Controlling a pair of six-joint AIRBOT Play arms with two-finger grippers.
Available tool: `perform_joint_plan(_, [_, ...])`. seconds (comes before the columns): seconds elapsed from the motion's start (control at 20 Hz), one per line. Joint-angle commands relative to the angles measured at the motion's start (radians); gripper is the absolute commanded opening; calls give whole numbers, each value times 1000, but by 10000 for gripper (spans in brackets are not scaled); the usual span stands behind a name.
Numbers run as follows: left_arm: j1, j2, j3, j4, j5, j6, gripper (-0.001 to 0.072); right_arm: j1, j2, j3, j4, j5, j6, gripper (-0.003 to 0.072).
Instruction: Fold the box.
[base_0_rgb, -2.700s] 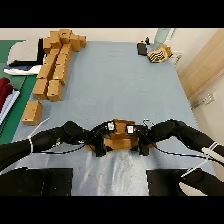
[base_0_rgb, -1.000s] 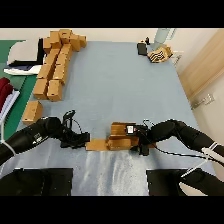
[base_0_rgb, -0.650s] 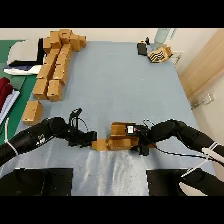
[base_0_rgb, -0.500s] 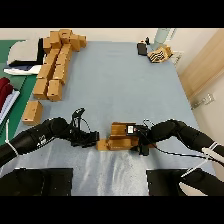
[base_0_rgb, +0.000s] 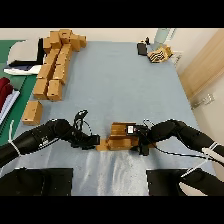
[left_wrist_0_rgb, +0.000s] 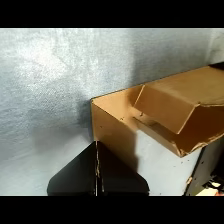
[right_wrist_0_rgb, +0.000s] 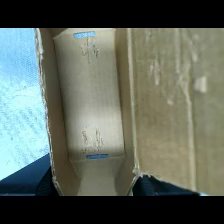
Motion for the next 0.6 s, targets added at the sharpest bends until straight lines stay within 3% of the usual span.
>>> perform_joint_plan(0.0, [30, 5, 1, 40, -33, -23, 14, 0, -1, 1, 0, 0, 0, 500])
perform_joint_plan(0.3, [-36, -53, 1, 15, 14, -19, 13, 0, -1, 1, 0, 0, 0, 500])
perform_joint_plan(0.55, [-50, -38, 46, -29, 53, 15, 14, 0, -1, 1, 0, 0, 0, 500])
